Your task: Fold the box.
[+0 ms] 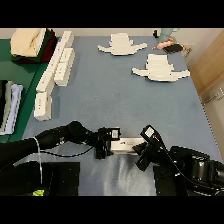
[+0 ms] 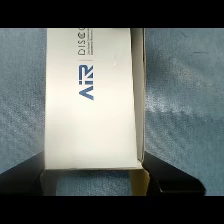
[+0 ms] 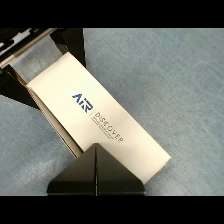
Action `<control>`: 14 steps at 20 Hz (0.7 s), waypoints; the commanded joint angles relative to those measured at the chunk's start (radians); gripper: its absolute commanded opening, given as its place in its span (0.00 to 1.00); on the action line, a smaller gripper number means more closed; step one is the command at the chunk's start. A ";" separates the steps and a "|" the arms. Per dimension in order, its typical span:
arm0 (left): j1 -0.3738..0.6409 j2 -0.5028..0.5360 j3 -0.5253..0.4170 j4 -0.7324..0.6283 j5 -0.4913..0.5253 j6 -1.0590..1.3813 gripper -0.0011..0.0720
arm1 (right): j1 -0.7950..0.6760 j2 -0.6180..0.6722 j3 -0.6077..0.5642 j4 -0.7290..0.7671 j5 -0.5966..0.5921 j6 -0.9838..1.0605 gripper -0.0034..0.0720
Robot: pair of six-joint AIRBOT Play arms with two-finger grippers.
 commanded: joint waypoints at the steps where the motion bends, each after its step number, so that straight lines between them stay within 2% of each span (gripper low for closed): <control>1: 0.001 0.001 0.000 -0.001 0.000 -0.001 0.73 | 0.001 0.012 0.006 -0.011 0.000 -0.003 0.05; 10: 0.001 0.001 0.000 0.000 0.000 -0.001 0.73 | -0.002 0.095 0.051 -0.064 0.000 0.003 0.05; 14: 0.001 0.001 0.000 -0.001 0.000 -0.001 0.73 | -0.002 0.095 0.108 -0.116 0.002 0.112 0.05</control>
